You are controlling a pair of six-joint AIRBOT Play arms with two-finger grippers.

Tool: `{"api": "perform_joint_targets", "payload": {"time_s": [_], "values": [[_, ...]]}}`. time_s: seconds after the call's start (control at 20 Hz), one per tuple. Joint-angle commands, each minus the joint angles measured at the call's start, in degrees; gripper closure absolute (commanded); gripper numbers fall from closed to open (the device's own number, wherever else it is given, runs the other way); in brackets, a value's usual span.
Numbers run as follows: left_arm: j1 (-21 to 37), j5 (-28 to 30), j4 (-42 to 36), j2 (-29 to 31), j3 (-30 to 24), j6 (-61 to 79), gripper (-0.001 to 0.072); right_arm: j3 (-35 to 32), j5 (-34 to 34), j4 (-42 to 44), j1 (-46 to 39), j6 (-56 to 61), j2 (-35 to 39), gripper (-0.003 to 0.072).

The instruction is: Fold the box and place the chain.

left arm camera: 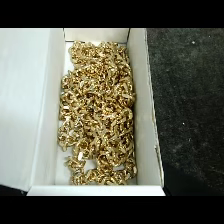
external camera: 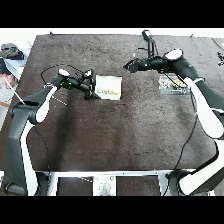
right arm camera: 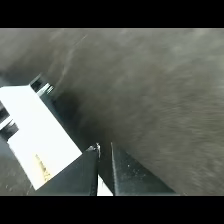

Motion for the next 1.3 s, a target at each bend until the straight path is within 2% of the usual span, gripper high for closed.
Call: {"api": "perform_joint_targets", "payload": {"time_s": [0.0,0.15,0.35,0.4,0.55,0.7,0.9,1.1,1.15,1.2,1.25], "values": [[0.02,0.02,0.00,-0.02,-0.02,0.00,0.0362,4.94,7.96,2.38,0.37,-4.83,-5.49,0.0545],[0.02,0.02,0.02,-0.02,0.00,0.00,0.0362,4.94,8.15,0.85,1.64,-6.36,-5.70,0.0545],[0.02,0.02,0.00,-0.02,-0.02,0.00,0.0362,4.94,12.92,-0.37,2.75,-9.09,-5.68,0.0542],[0.02,0.02,0.02,-0.02,-0.02,0.00,0.0362,4.94,14.23,-0.61,2.99,-9.38,-5.70,0.0505],[0.02,0.02,0.02,-0.02,-0.02,0.00,0.0362,4.94,15.67,-4.15,4.17,-10.58,-5.68,0.0501],[0.02,0.02,0.00,-0.02,-0.02,0.00,0.0362,4.94,15.45,-7.04,5.97,-12.37,-5.68,0.0502],[0.02,0.02,0.00,-0.02,-0.02,0.00,0.0362,4.94,11.91,-10.54,8.17,-13.64,-5.68,0.0501],[0.02,0.02,0.02,-0.02,0.00,0.00,0.0362,4.94,11.50,-10.62,9.18,-15.43,-5.68,0.0499],[0.02,0.02,0.02,-0.02,0.00,0.00,0.0362,4.94,11.54,-10.64,9.44,-16.15,-5.68,0.0454],[0.02,0.02,0.00,-0.02,-0.02,0.00,0.0362,4.94,11.87,-10.67,9.75,-16.94,-5.68,0.0342],[0.02,0.02,0.00,-0.02,-0.02,0.00,0.0362,4.94,12.55,-10.69,9.94,-17.94,-5.68,0.0343]]}}
